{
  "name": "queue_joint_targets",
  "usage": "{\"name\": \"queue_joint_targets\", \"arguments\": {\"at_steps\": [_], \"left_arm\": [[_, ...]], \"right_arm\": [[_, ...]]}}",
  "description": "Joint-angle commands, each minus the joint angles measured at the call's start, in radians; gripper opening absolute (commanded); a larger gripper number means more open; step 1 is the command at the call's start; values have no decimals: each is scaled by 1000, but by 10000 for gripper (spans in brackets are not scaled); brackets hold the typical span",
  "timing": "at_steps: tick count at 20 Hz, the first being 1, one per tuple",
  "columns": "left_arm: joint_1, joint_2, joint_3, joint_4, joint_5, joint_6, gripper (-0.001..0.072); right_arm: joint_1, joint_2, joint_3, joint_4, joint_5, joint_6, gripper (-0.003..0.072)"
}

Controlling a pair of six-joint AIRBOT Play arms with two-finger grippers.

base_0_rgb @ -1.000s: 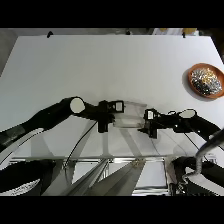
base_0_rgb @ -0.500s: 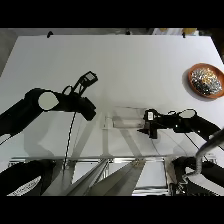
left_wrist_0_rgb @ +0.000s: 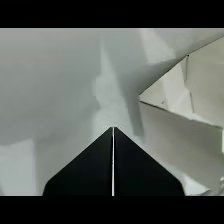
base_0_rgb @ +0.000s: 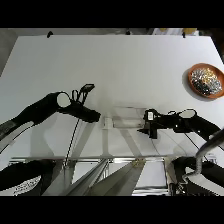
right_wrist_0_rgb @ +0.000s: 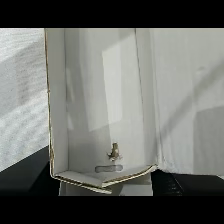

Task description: Fold the box and place the chain.

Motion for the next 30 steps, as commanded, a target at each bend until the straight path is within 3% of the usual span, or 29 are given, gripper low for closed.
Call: {"name": "queue_joint_targets", "arguments": {"at_steps": [1, 5, 12, 14, 18, 20, 30], "left_arm": [[-27, -61, -2, -126, 2, 22, 5], [-44, -49, -2, -172, 4, 29, 6], [-45, 61, -1, -173, 9, 40, 40], [-45, 72, -1, -173, 27, 40, 103], [-65, 73, 3, -185, 50, 49, 112], [-78, 73, 3, -194, 82, 59, 173], [-129, 72, 29, -187, 144, 59, 177]], "right_arm": [[0, 0, 0, 0, 0, 0, 330], [0, 0, 0, 0, 0, 0, 330], [0, 0, 0, 0, 0, 0, 330], [0, 0, 0, 0, 0, 0, 330], [0, 0, 0, 0, 0, 0, 330], [0, 0, 0, 0, 0, 0, 330], [0, 0, 0, 0, 0, 0, 330]]}}
